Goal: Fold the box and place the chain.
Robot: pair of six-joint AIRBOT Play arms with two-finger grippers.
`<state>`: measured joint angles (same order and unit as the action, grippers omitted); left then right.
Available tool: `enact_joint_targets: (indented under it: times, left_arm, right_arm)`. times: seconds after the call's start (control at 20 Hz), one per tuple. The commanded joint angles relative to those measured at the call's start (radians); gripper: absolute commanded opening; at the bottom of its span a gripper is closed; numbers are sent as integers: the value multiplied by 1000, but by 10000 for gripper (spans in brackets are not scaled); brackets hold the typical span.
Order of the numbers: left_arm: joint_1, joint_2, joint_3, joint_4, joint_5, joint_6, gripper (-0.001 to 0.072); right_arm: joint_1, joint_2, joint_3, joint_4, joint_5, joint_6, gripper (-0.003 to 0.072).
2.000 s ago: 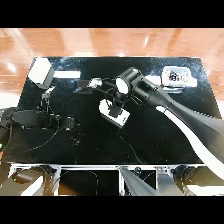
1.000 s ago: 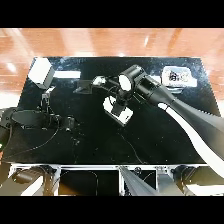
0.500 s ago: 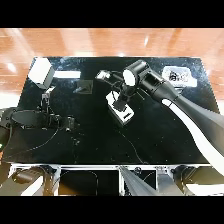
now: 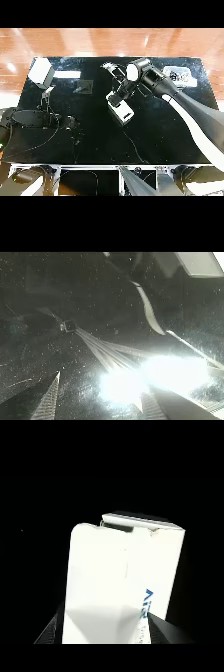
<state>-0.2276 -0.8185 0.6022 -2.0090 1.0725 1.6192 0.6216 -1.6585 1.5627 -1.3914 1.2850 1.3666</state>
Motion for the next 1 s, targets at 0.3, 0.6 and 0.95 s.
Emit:
enact_joint_targets:
  times: [0.3, 0.6, 0.95]
  left_arm:
    - [1, -3, 0, 0, -1, 0, 592]
    - [1, -3, 0, 0, -1, 0, 592]
    - [1, -3, 0, 0, -1, 0, 592]
  right_arm:
    - [-5, -19, 2, -80, 70, 9, 305]
    - [-5, -18, 2, -106, 79, 2, 301]
    - [-6, -4, 14, -145, 101, -21, 23]
